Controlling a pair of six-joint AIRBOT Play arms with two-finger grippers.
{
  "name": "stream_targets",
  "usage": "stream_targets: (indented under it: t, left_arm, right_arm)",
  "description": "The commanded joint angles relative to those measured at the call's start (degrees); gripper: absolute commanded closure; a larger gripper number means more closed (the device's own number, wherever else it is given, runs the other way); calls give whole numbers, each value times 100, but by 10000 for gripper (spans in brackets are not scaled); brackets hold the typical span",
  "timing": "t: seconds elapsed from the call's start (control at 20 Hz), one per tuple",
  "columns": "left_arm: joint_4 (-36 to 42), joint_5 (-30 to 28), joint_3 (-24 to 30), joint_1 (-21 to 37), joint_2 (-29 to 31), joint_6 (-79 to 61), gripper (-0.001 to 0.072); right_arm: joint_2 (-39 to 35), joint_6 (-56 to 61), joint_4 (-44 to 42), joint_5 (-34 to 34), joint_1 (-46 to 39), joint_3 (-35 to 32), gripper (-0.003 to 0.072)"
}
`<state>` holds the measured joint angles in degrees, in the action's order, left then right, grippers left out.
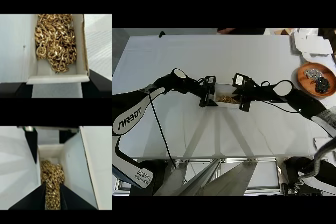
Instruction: Fold the box and place the chain.
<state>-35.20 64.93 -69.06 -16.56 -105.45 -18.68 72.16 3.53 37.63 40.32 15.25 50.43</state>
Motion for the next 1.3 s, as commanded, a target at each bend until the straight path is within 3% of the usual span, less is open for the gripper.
stream_targets:
  t: [0.0,0.15,0.3,0.45,0.6,0.85,1.0,1.1,1.2,1.25]
  left_arm:
    - [-2,0,2,2,0,-2,451]
    - [-2,0,2,2,0,-2,451]
    - [-2,0,2,2,0,-2,451]
    - [-2,0,2,2,0,-2,451]
    - [-2,0,2,2,0,-2,451]
    - [-2,0,0,2,0,-2,451]
    - [-2,0,2,2,0,-2,451]
    - [-2,0,0,2,0,-2,451]
    - [-2,0,2,2,0,-2,451]
    - [-2,0,2,2,0,-2,451]
  right_arm:
    - [168,1213,407,951,-111,726,512]
    - [741,3045,1071,1648,-361,1840,512]
    - [1661,4192,1038,2505,-490,3307,526]
    - [2409,4690,879,2420,-490,4218,536]
    - [2881,5241,881,2374,-490,4286,536]
    - [3329,5123,866,3624,-483,4284,522]
    - [3335,4874,846,3993,-433,4282,453]
    - [3333,4631,892,3985,-339,4280,446]
    - [3327,4387,1172,3897,-212,4275,327]
    - [3318,4347,1449,3766,-140,4275,325]
